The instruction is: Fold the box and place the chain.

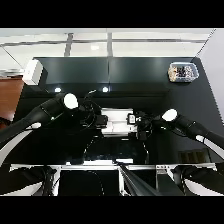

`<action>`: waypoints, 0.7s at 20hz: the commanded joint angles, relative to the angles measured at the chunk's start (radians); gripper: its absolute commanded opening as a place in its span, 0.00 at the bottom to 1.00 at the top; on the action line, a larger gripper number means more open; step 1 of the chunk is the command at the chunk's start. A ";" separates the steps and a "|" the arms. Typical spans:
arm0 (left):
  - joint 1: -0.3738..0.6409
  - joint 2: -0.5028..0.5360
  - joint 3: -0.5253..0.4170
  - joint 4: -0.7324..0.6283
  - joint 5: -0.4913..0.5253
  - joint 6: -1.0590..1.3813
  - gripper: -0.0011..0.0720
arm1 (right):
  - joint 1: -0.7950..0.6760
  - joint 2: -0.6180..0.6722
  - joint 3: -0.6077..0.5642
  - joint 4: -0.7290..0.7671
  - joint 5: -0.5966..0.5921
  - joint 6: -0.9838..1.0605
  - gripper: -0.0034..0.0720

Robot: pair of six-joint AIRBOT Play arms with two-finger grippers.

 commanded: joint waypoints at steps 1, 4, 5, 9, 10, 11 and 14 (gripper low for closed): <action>-0.037 0.000 0.001 0.128 0.023 -0.132 0.41 | 0.000 0.000 0.000 0.000 0.000 0.001 0.24; -0.080 0.000 0.001 0.235 0.035 -0.230 0.41 | 0.000 0.000 0.000 0.000 0.000 0.000 0.24; -0.097 0.000 0.001 0.261 0.033 -0.259 0.40 | 0.000 0.000 0.000 0.000 0.000 0.000 0.24; -0.159 -0.012 0.035 0.377 0.009 -0.360 0.39 | 0.000 0.000 0.000 0.000 0.000 0.000 0.24; -0.179 -0.023 0.056 0.423 -0.002 -0.389 0.39 | 0.000 0.000 0.000 0.000 0.000 0.001 0.24; -0.200 -0.043 0.085 0.468 -0.019 -0.422 0.39 | 0.000 0.000 0.000 0.000 0.000 0.000 0.24; -0.251 -0.106 0.163 0.544 -0.050 -0.499 0.39 | 0.000 0.000 0.000 0.000 0.000 0.001 0.24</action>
